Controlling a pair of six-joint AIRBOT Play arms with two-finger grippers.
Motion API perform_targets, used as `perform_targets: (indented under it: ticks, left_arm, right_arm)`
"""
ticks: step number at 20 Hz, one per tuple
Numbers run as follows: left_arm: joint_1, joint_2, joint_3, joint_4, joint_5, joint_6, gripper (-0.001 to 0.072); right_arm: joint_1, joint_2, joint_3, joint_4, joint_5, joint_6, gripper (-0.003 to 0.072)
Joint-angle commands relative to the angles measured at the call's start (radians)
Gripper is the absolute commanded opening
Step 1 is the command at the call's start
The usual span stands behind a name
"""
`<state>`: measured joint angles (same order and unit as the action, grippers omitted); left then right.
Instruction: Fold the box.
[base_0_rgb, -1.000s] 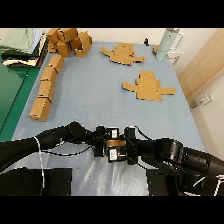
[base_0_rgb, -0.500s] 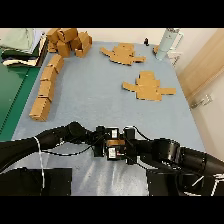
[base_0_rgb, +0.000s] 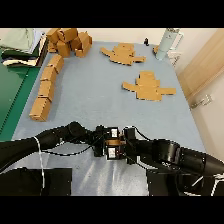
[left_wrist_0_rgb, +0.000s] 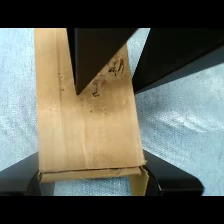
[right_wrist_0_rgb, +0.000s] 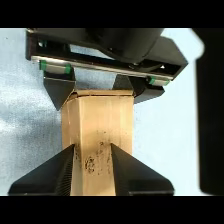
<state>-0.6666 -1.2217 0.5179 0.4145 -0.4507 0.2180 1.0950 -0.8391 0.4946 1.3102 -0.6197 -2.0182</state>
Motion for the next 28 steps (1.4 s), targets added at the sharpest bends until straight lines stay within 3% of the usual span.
perform_targets:
  ticks: [1,11,12,16,17,18,28]
  left_arm:
    - [-0.001,0.0,0.0,0.001,-0.002,0.002,0.0603]
    - [-0.001,0.0,0.0,0.001,-0.002,0.002,0.0603]
    - [-0.001,0.0,0.0,0.001,-0.002,0.002,0.0603]
    - [-0.001,0.0,0.0,0.001,-0.002,0.002,0.0603]
    - [-0.001,0.0,0.0,0.001,-0.002,0.002,0.0603]
    - [-0.001,0.0,0.0,0.001,-0.002,0.002,0.0603]
    - [-0.001,0.0,0.0,0.001,-0.002,0.002,0.0603]
  right_arm:
    - [0.004,0.021,0.0,-0.004,-0.008,0.003,0.0294]
    - [0.004,0.085,0.001,0.004,-0.018,0.003,0.0287]
    - [0.004,0.088,0.001,0.006,-0.018,0.003,0.0232]
    - [0.004,0.085,0.0,0.006,-0.017,0.003,0.0198]
    - [0.004,0.084,0.0,0.007,-0.018,0.003,0.0135]
    - [0.004,0.084,0.0,0.013,-0.018,0.003,0.012]
    - [0.004,0.057,-0.014,0.12,-0.021,0.002,0.012]
